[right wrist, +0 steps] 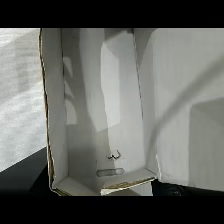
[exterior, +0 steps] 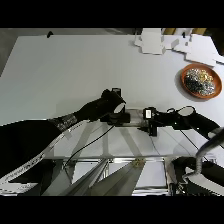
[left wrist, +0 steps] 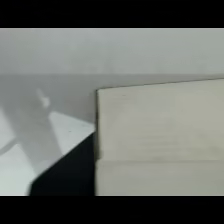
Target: Fold the box and place the chain.
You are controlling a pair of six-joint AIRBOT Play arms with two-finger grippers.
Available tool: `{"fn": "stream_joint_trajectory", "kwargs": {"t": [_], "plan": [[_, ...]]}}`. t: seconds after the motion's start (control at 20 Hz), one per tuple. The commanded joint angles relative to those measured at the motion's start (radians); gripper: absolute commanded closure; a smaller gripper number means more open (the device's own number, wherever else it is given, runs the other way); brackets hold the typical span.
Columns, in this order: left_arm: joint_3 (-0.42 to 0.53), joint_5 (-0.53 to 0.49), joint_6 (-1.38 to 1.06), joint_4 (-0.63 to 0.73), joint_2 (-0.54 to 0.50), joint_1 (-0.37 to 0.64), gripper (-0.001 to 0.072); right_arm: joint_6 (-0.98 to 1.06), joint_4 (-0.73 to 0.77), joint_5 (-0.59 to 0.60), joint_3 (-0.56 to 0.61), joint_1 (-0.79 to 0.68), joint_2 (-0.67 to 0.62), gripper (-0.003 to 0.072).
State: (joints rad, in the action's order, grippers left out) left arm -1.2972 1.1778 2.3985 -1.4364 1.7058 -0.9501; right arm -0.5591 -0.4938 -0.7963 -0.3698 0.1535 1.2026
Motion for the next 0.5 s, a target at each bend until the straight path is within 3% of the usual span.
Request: {"fn": "stream_joint_trajectory", "kwargs": {"t": [0.0,0.15,0.2,0.3,0.35,0.45], "plan": [[-0.004,0.013,0.006,0.004,0.000,0.003,0.0708,0.001,0.002,-0.001,0.000,0.000,0.000,0.0279],[-0.004,0.013,0.006,0.007,-0.002,0.006,0.0708,0.001,0.000,0.000,0.000,0.000,0.000,0.0279],[-0.004,0.013,0.006,0.012,-0.005,0.010,0.0674,0.001,0.001,0.000,0.000,0.000,0.000,0.0279],[-0.004,0.013,-0.007,0.027,-0.026,0.027,0.0407,0.001,0.001,0.000,0.000,0.000,0.000,0.0279],[-0.004,0.013,-0.065,0.045,-0.046,0.041,0.0354,0.001,0.001,0.000,0.000,0.000,0.000,0.0279],[-0.004,0.037,-0.235,0.079,-0.093,0.074,0.0355,0.001,0.001,0.000,0.000,0.000,0.000,0.0279]]}}
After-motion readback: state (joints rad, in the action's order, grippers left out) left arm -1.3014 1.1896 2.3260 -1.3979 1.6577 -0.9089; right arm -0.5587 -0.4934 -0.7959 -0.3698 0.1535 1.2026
